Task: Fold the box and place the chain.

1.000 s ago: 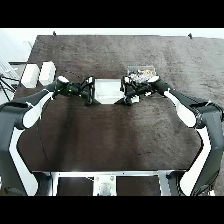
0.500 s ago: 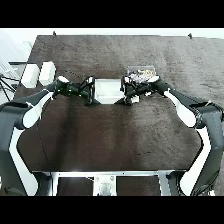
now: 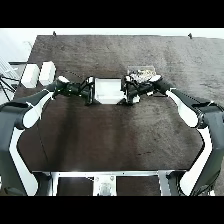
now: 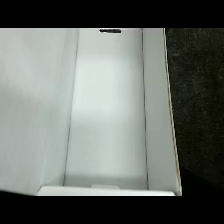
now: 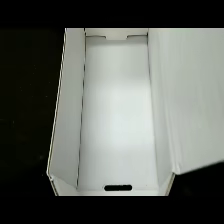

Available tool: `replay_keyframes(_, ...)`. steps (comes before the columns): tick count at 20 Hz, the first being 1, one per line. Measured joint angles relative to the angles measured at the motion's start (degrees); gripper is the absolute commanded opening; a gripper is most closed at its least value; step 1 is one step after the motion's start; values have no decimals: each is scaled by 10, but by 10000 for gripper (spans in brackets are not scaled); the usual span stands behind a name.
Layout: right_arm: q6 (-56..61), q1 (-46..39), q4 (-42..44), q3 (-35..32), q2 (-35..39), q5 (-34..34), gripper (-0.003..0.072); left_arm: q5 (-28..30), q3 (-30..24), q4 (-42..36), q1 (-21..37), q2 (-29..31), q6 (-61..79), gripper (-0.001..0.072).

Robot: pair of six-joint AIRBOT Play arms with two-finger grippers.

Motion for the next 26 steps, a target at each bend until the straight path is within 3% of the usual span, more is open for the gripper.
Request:
replay_keyframes(13, 28, -82, -35, 0, 86, 39, 720, 0, 0, 0, 0, 0, -2, 628)
replay_keyframes(21, 64, -119, -13, 1, 118, 64, 720, -1, 0, 0, 0, 0, 0, 627)
replay_keyframes(22, 70, -121, -4, 3, 119, 58, 670, -1, 0, 0, 0, 0, 0, 628)
replay_keyframes(24, 82, -123, 13, 6, 120, 34, 297, -1, 0, 0, 0, 0, 0, 628)
replay_keyframes(26, 94, -122, 25, 8, 120, -3, 355, -1, 0, 0, 0, 0, 0, 628)
